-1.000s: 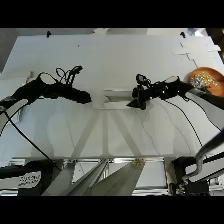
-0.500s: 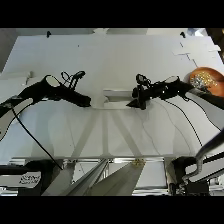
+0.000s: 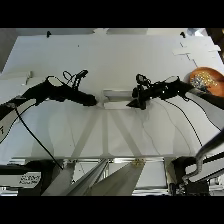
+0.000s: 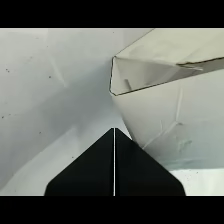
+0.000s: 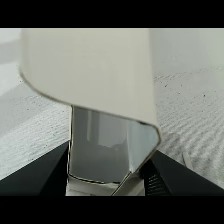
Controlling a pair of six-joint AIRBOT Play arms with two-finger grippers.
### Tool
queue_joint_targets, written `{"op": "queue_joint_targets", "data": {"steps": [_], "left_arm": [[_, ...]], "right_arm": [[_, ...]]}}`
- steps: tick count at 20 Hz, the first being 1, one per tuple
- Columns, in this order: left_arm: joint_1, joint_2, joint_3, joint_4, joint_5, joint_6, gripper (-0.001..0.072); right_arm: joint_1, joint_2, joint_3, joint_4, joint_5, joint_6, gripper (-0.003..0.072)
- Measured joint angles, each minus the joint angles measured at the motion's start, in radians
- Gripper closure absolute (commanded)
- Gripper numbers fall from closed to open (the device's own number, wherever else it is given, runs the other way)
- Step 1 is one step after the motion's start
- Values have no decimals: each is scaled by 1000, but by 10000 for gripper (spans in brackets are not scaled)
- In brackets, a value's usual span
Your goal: Fold the box and place the chain.
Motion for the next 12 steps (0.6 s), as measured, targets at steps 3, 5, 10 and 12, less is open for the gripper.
{"op": "queue_joint_targets", "data": {"steps": [3, 5, 10, 12], "left_arm": [[0, 0, 0, -46, 1, 13, 439], [0, 1, 0, -92, 1, 31, 440], [-2, -2, 0, -214, 3, 100, 426], [-3, -2, 0, -240, 0, 129, 519]], "right_arm": [[0, 0, 0, 0, 0, 0, 358], [0, 0, 0, 0, 0, 0, 358], [-1, 0, 0, 2, 0, 1, 358], [-2, 0, 1, 2, 1, 1, 358]]}}
